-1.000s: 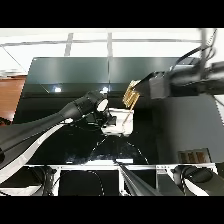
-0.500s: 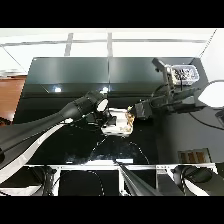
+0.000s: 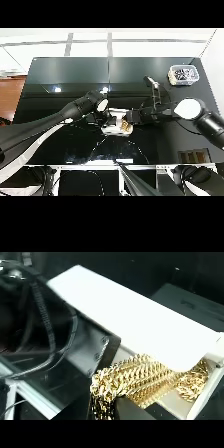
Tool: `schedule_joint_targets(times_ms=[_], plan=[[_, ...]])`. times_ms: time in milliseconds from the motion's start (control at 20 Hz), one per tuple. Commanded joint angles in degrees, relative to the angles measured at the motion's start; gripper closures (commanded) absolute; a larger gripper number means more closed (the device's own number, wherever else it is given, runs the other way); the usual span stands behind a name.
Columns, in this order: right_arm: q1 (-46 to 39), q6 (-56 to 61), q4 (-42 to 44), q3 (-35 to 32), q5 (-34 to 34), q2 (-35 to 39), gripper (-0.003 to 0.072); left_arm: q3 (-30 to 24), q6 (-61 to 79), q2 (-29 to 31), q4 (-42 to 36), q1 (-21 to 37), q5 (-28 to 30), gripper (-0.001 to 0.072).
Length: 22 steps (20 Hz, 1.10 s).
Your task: Fold the box and place the chain.
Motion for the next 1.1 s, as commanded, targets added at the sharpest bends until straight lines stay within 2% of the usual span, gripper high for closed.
schedule_joint_targets(times_ms=[0,250,450,850,900,1000,1050], plan=[[0.85,0.79,-1.86,-0.96,-2.86,-2.95,0.0335,0.04,0.0,0.04,0.02,0.02,0.04,0.0685],[-8.98,0.76,-10.91,-0.85,8.0,2.16,0.033,0.04,0.0,0.02,0.0,0.02,0.17,0.0685],[-15.32,0.26,-17.07,-0.85,13.68,6.56,0.033,0.02,0.02,0.02,0.04,0.02,0.37,0.0685],[-12.39,-0.72,-18.03,-0.92,12.28,6.58,0.0331,0.07,-9.18,0.09,-0.07,-0.02,1.22,0.0683],[-11.98,-0.72,-18.1,-0.92,12.04,6.58,0.033,0.35,-9.18,0.24,0.0,-0.02,0.5,0.0626],[-11.96,-0.72,-18.12,-0.92,11.8,6.58,0.0331,2.23,-8.22,0.81,1.27,0.04,-2.62,0.0262],[-11.96,-0.72,-18.27,-0.92,11.63,6.58,0.0331,3.69,-5.88,1.55,2.6,0.04,-4.31,0.0209]])
